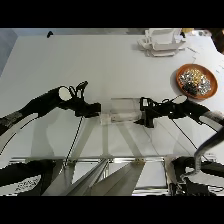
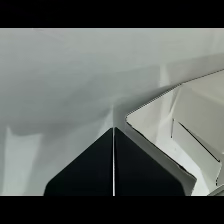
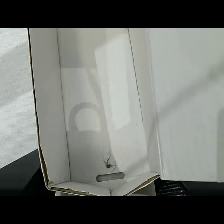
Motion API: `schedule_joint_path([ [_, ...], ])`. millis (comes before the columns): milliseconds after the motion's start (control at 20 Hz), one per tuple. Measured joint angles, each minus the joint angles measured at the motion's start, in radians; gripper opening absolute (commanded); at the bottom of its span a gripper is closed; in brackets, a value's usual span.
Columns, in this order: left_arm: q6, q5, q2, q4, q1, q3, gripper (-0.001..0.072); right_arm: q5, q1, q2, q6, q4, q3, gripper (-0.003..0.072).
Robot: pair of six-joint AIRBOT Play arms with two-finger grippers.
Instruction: Fold the box and place the chain.
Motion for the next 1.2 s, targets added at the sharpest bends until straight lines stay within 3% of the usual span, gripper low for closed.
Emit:
schedule_joint_path([
  [750, 0.04, -0.036, -0.018, -0.081, -0.051, 0.0, 0.0017, 0.0, 0.0, 0.0, 0.0, 0.0, 0.0, 0.0402],
  [800, 0.059, -0.03, -0.01, -0.092, -0.061, 0.0, 0.0061, 0.0, 0.0, 0.0, 0.0, 0.0, 0.0, 0.0402],
  [900, 0.086, -0.021, 0.013, -0.102, -0.071, 0.0, 0.0224, 0.0, 0.0, 0.0, 0.0, 0.0, 0.0, 0.0402],
  [1150, 0.111, 0.0, 0.066, -0.119, -0.084, 0.0, 0.0235, 0.0, 0.0, 0.0, 0.0, 0.0, 0.0, 0.0402],
  [1200, 0.114, 0.002, 0.071, -0.123, -0.089, 0.0, 0.0303, 0.0, 0.0, 0.0, 0.0, 0.0, 0.0, 0.0402],
])
